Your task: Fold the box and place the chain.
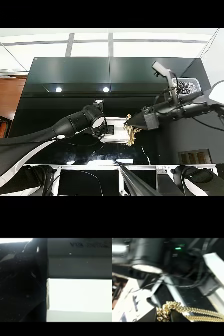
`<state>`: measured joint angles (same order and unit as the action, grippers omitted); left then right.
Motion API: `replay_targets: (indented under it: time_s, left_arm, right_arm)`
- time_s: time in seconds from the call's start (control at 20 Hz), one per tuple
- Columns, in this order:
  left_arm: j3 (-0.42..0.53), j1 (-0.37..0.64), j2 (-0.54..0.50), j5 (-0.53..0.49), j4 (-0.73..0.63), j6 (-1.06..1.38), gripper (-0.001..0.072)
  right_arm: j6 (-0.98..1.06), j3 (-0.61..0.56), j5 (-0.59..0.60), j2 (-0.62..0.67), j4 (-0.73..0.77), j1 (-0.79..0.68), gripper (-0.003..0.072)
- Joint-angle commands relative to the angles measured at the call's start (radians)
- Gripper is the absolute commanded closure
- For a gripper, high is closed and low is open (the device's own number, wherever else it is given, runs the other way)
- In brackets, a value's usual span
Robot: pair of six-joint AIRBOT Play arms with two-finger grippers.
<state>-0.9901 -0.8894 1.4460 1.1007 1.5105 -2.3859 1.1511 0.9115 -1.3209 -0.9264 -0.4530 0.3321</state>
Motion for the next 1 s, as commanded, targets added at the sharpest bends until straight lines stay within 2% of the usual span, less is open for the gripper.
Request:
replay_targets:
  time_s: [0.0,0.3,0.4,0.65,0.8,0.95]
  left_arm:
    - [0.0,0.0,0.0,0.0,0.0,0.0,0.0678]
    - [0.0,0.0,0.0,0.0,0.0,0.0,0.0678]
    - [0.0,0.0,0.0,0.001,0.0,0.0,0.0678]
    - [0.0,0.0,0.0,-0.001,0.0,0.0,0.0678]
    - [0.0,0.0,0.0,0.0,0.0,0.0,0.0678]
    - [0.0,0.0,0.0,0.0,0.0,0.0,0.0678]
  right_arm:
    - [-0.003,-0.061,0.107,-0.014,-0.064,0.023,0.068]
    - [0.0,-0.064,0.159,-0.039,-0.094,0.014,0.068]
    - [0.0,-0.048,0.111,-0.039,-0.083,-0.031,0.0679]
    - [-0.005,0.09,-0.132,-0.039,-0.075,-0.243,0.0679]
    - [-0.004,0.093,-0.154,-0.039,-0.038,-0.298,0.068]
    - [-0.006,0.063,-0.158,-0.039,-0.035,-0.232,0.068]
